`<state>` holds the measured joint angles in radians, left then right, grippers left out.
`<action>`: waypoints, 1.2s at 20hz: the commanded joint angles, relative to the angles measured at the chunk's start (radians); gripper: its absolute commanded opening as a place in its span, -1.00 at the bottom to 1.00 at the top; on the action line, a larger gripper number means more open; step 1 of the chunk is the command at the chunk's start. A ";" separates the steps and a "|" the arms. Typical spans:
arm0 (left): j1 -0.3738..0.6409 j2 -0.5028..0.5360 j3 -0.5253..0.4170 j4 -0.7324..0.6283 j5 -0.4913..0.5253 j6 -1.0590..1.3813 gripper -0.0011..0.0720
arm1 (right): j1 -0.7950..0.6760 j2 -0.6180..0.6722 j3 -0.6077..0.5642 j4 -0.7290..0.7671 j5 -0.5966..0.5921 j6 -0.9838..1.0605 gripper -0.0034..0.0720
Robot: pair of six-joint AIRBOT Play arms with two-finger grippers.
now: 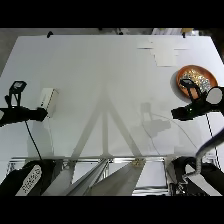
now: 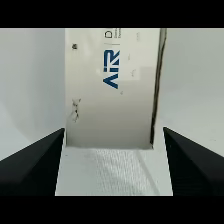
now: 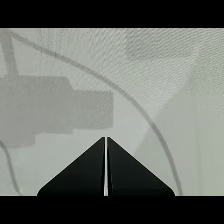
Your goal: Fold the box and place the chain.
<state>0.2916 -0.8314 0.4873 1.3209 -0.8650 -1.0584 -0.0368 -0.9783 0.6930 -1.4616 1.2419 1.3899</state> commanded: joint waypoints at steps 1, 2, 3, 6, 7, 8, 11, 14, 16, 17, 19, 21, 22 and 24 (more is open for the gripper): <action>-0.001 0.172 0.000 -0.004 -0.071 0.000 0.94 | -0.001 0.001 0.000 0.000 0.000 0.000 -0.87; -0.001 0.241 0.000 -0.004 -0.097 0.000 0.94 | -0.001 0.001 0.000 0.000 0.000 0.000 -0.87; -0.004 0.300 0.000 -0.004 -0.121 -0.001 0.94 | -0.001 0.001 0.000 0.000 0.000 0.000 -0.87; -0.091 0.407 0.000 0.000 -0.233 -0.001 0.93 | -0.001 0.001 0.000 0.000 0.000 0.000 -0.87; -0.124 0.425 0.000 0.000 -0.266 -0.001 0.80 | -0.001 0.001 0.000 0.000 0.000 0.000 -0.87; -0.155 0.438 0.000 0.000 -0.293 -0.001 0.35 | -0.001 0.001 0.000 0.000 0.000 0.000 -0.87; -0.215 0.449 -0.001 -0.006 -0.332 -0.001 -0.88 | -0.001 0.001 0.000 0.000 0.000 0.000 -0.87; -0.243 0.448 -0.001 -0.024 -0.325 -0.026 -0.95 | -0.001 0.001 0.000 0.000 0.000 0.000 -0.87; -0.243 0.448 -0.001 -0.025 -0.322 -0.061 -0.95 | -0.001 0.001 0.000 0.000 0.000 0.000 -0.87; -0.242 0.448 -0.001 -0.026 -0.319 -0.072 -0.95 | -0.001 0.001 0.000 0.000 0.000 0.000 -0.87; -0.242 0.448 -0.001 -0.025 -0.315 -0.072 -0.88 | -0.001 0.001 0.000 0.000 0.000 0.000 -0.87; -0.242 0.448 -0.001 -0.025 -0.312 -0.072 -0.61 | -0.001 0.001 0.000 0.000 0.000 0.000 -0.87; -0.242 0.447 -0.001 -0.024 -0.312 -0.072 -0.51 | -0.001 0.001 0.000 0.000 0.000 0.000 -0.87; -0.242 0.447 -0.001 -0.021 -0.311 -0.072 -0.50 | -0.001 0.001 0.000 0.000 0.000 0.000 -0.87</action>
